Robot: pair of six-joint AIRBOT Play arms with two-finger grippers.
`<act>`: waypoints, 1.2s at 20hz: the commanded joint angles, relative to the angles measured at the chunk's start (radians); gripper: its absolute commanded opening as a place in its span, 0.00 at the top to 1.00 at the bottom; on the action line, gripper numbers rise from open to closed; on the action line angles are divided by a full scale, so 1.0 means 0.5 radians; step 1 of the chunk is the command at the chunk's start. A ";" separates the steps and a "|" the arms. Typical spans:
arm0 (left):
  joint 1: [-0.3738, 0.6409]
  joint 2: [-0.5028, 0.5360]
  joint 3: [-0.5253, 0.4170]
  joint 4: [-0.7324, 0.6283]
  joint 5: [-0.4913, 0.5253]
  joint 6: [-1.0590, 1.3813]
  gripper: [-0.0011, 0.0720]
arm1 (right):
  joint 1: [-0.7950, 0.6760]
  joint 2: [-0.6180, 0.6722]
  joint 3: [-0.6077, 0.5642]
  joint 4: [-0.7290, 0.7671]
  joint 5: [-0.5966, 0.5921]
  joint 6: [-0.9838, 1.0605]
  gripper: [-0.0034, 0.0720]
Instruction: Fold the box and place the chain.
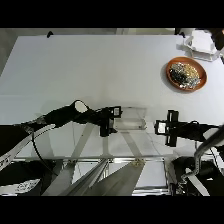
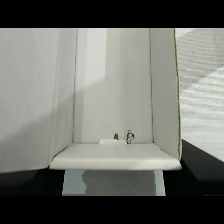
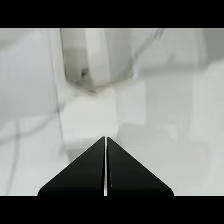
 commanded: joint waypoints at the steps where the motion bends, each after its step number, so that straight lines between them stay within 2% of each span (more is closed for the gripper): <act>1: 0.000 0.001 0.002 0.002 -0.007 0.001 0.39 | 0.001 -0.025 -0.015 -0.339 0.058 0.133 0.66; 2: 0.000 0.001 0.002 0.002 -0.007 0.001 0.39 | 0.001 -0.076 -0.030 -0.257 -0.018 0.068 0.29; 3: 0.000 0.001 0.002 0.001 -0.008 0.001 0.39 | 0.001 -0.137 -0.040 -0.195 -0.102 0.018 0.18; 6: 0.000 0.001 0.002 0.001 -0.007 0.001 0.39 | 0.001 -0.294 -0.040 0.023 -0.241 -0.158 0.46; 8: 0.000 0.001 0.002 0.001 -0.007 0.001 0.39 | 0.001 -0.361 -0.040 0.208 -0.281 -0.384 0.57; 14: 0.000 0.001 0.002 0.001 -0.015 0.001 0.39 | 0.001 -0.473 -0.040 0.272 -0.374 -0.474 0.57; 17: 0.000 0.001 0.002 0.001 -0.014 0.001 0.39 | 0.001 -0.499 -0.040 0.274 -0.375 -0.474 0.61; 24: 0.000 0.001 0.002 0.001 -0.014 0.001 0.39 | 0.003 -0.519 -0.040 0.378 -0.375 -0.501 0.61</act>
